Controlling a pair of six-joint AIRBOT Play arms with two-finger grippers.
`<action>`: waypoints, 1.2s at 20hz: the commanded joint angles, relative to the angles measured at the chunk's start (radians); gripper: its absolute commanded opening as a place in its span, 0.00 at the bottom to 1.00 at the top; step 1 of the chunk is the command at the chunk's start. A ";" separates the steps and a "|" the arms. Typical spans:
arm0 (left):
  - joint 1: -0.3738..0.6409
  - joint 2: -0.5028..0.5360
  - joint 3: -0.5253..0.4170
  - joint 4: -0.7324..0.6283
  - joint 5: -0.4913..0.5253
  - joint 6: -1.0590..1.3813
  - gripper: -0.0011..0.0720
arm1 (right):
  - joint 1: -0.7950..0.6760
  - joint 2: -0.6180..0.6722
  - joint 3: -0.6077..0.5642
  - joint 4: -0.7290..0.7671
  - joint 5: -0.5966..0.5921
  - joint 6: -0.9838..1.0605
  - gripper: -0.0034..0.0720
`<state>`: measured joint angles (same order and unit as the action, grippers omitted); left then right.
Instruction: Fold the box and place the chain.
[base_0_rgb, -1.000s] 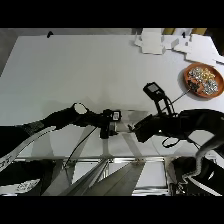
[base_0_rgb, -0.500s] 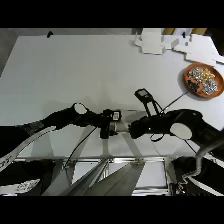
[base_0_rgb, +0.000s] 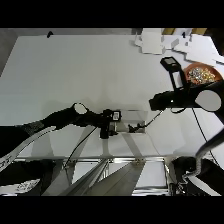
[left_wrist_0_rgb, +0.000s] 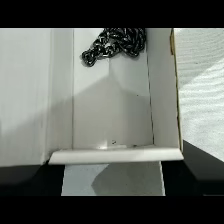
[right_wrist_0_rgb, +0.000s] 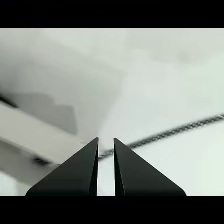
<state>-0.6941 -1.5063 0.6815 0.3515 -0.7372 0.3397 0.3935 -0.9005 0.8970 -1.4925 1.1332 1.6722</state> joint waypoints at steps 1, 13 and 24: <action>0.001 0.000 0.000 0.000 0.000 0.000 0.39 | -0.130 -0.027 -0.035 -0.067 0.020 0.003 0.17; 0.001 0.000 0.000 0.000 0.000 0.000 0.39 | -0.227 -0.330 -0.172 -0.048 -0.144 -0.006 0.44; 0.001 0.000 0.000 0.000 0.000 0.000 0.39 | -0.226 -0.385 -0.173 -0.048 -0.180 -0.032 0.07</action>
